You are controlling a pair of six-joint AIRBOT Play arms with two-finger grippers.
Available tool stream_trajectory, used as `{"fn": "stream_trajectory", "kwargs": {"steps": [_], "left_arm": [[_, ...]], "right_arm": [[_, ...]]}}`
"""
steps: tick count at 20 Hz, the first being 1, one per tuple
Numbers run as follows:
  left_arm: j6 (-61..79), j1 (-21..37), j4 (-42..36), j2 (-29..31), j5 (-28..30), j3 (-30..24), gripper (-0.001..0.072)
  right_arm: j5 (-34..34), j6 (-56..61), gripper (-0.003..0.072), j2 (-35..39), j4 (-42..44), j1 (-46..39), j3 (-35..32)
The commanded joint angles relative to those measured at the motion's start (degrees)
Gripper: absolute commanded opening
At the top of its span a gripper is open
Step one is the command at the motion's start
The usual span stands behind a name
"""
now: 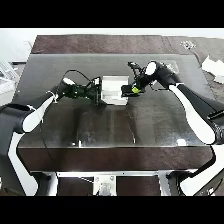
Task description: Fold the box and place the chain.
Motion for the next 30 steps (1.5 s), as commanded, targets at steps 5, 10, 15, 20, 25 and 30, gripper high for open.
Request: {"fn": "stream_trajectory", "kwargs": {"steps": [5, 10, 15, 20, 25, 30], "left_arm": [[0.0, 0.0, 0.0, 0.0, -0.5, 0.0, 0.0488], [0.0, 0.0, 0.0, 0.0, -0.5, 0.0, 0.0487], [0.0, 0.0, 0.0, 0.0, -0.5, 0.0, 0.0488], [0.0, 0.0, 0.0, 0.0, -0.5, 0.0, 0.0488], [0.0, 0.0, 0.0, 0.0, -0.5, 0.0, 0.0488], [0.0, 0.0, 0.0, 0.0, -0.5, 0.0, 0.0488]], "right_arm": [[1.7, 8.6, 0.0367, -0.5, -11.2, 3.5, 2.6], [4.2, 11.0, 0.0367, -2.7, -13.7, 4.5, 4.7], [4.7, 11.2, 0.0345, -4.8, -13.7, 5.3, 8.9], [10.9, 11.2, 0.0347, -8.6, -13.7, 5.7, 12.4], [12.3, 11.2, 0.0343, -8.6, -13.7, 5.7, 12.4], [12.3, 11.4, 0.0263, -8.7, -13.7, 5.7, 12.4]]}}
